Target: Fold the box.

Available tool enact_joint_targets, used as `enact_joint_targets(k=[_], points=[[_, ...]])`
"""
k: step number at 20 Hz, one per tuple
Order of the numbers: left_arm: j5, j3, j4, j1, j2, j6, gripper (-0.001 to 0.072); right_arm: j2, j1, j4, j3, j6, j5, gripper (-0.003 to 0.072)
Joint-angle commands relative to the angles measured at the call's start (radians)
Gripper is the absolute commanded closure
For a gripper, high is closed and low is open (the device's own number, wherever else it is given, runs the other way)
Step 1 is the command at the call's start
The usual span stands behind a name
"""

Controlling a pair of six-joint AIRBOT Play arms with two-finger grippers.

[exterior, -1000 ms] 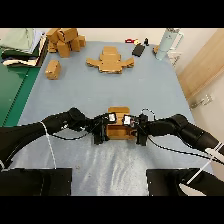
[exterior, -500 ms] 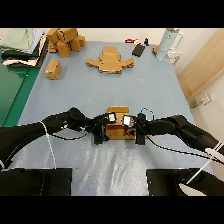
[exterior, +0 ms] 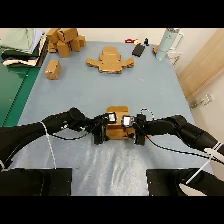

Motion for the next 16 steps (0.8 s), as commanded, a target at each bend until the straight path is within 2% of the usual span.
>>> enact_joint_targets(k=[1,3,5,8,10,11,12,15,16], points=[[0.0,0.001,0.0,0.001,0.0,0.0,0.0246,-0.004,0.001,0.009,0.0,-0.005,0.001,0.0218],[0.0,0.001,0.0,0.001,0.0,0.0,0.0246,-0.015,0.001,0.022,0.0,-0.023,0.001,0.0233],[0.0,0.001,0.0,0.001,0.0,0.0,0.0246,-0.019,0.008,0.034,0.0,-0.042,0.002,0.0459],[0.0,0.001,0.0,0.001,0.0,0.0,0.0246,-0.019,0.028,0.034,0.0,-0.042,0.011,0.0464],[0.0,0.001,0.0,0.001,0.0,0.0,0.0246,-0.019,0.031,0.034,0.0,-0.045,0.013,0.0433],[0.0,0.001,0.0,0.001,0.0,0.0,0.0246,-0.019,0.031,0.033,0.0,-0.045,0.013,0.0279],[0.0,0.001,0.0,0.001,0.0,0.0,0.0246,-0.019,0.031,0.033,0.0,-0.045,0.012,0.0201],[0.0,0.001,0.0,0.001,0.0,0.0,0.0246,-0.034,0.031,0.034,0.0,-0.045,0.012,0.02],[0.0,0.001,0.0,0.001,0.0,0.0,0.0246,-0.041,0.031,0.034,0.0,-0.045,0.013,0.015]])
